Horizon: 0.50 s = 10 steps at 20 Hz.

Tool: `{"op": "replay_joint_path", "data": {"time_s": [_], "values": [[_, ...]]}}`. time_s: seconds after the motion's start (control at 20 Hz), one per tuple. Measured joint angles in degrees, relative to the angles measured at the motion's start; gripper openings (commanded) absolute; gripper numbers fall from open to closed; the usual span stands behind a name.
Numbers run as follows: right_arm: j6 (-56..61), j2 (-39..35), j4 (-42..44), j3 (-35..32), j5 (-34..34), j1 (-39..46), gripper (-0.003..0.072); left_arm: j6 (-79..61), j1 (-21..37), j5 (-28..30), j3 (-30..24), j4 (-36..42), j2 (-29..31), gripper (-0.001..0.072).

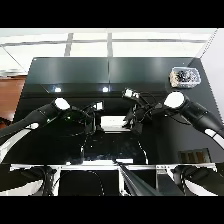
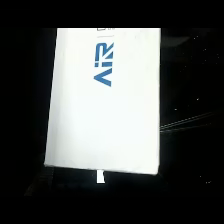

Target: Fold the box and place the chain.

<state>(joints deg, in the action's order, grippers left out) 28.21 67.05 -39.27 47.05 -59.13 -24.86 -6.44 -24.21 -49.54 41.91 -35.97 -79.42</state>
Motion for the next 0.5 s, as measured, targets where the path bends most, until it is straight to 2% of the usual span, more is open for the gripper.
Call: {"op": "replay_joint_path", "data": {"time_s": [0.05, 0.1, 0.3, 0.5], "values": [[4.98, -0.59, 0.07, 0.0, -0.2, 0.0, 0.005, 0.02, 0.02, 0.02, 0.0, 0.0, 0.0, 0.0365], [9.68, -0.94, 0.09, -0.09, -0.22, -0.07, 0.0014, 0.02, 0.02, 0.0, 0.0, 0.0, 0.0, 0.0365], [25.51, -0.22, 2.08, -1.05, 3.28, -0.2, 0.0014, 0.02, 0.0, 0.0, 0.0, 0.0, 0.0, 0.0365], [32.44, 4.15, 4.81, -1.38, 6.05, -0.22, 0.0014, 0.04, 0.02, 0.0, 0.0, 0.0, 0.0, 0.0365]]}}
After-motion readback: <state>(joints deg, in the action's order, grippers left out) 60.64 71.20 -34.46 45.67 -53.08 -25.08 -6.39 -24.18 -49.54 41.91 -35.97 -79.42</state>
